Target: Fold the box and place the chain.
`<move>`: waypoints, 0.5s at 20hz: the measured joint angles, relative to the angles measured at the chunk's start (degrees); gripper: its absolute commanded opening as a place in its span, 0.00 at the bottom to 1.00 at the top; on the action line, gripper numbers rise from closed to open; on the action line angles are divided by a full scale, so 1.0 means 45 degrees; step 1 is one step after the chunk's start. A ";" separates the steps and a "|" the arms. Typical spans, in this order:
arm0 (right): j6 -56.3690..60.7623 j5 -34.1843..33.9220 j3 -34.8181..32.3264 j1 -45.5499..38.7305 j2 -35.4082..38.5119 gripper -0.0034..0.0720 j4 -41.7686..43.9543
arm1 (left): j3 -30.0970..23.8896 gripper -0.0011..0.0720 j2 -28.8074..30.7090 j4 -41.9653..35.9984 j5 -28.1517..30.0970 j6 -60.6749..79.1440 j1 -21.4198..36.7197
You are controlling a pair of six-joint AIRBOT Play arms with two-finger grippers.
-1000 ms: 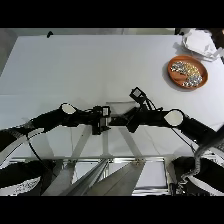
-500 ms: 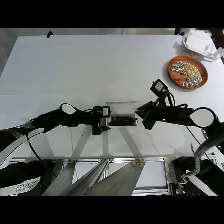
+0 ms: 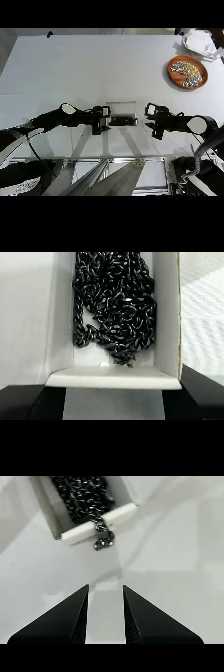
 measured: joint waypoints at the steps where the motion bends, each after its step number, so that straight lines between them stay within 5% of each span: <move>1: -0.0607 -0.0199 -0.0044 0.0204 -0.0155 0.37 0.0000 | 0.0000 0.39 0.0000 0.0000 0.0000 -0.0005 0.0000; 10: -0.3264 -0.2968 -0.0141 0.1889 -0.2856 0.44 0.0311 | 0.0000 0.39 0.0000 0.0000 0.0000 0.0000 0.0000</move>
